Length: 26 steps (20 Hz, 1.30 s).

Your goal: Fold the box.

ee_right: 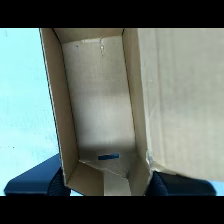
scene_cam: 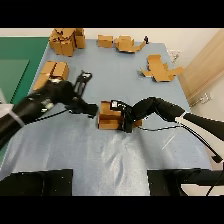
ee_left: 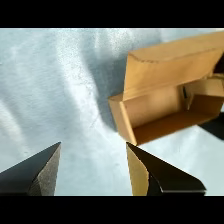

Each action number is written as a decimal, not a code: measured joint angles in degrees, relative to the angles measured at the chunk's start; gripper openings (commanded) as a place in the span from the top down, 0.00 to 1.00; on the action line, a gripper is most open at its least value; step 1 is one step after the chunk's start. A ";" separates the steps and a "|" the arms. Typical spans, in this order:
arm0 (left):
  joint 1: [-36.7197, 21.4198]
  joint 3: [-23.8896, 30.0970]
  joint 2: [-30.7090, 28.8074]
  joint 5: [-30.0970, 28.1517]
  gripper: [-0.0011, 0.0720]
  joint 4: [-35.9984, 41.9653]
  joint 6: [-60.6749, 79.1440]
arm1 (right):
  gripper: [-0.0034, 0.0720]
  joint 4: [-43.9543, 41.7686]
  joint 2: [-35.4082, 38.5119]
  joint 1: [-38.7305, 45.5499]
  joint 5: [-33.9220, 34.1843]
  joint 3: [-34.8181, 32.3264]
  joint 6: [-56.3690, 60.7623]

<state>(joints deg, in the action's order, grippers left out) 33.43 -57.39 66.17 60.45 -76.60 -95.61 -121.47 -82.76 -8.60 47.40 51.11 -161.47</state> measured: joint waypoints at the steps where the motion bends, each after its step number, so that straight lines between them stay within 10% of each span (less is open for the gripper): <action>1: -3.32 1.53 -1.95 0.50 0.14 4.07 7.63 | 0.37 0.00 0.00 0.00 0.00 0.00 0.04; 5: -17.11 6.29 -4.09 9.35 0.14 24.15 47.15 | 0.37 0.02 0.00 0.00 0.00 0.00 0.09; 11: -29.11 8.48 8.28 14.25 0.14 36.15 88.59 | 0.37 0.22 -0.02 0.00 0.04 0.00 0.11; 26: -15.28 6.45 18.47 3.15 0.05 43.54 115.99 | 0.37 1.81 0.00 -0.02 0.09 0.04 0.09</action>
<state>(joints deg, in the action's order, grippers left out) 18.15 -50.94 84.64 63.59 -33.06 20.38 -119.66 -82.76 -8.62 47.48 51.16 -161.38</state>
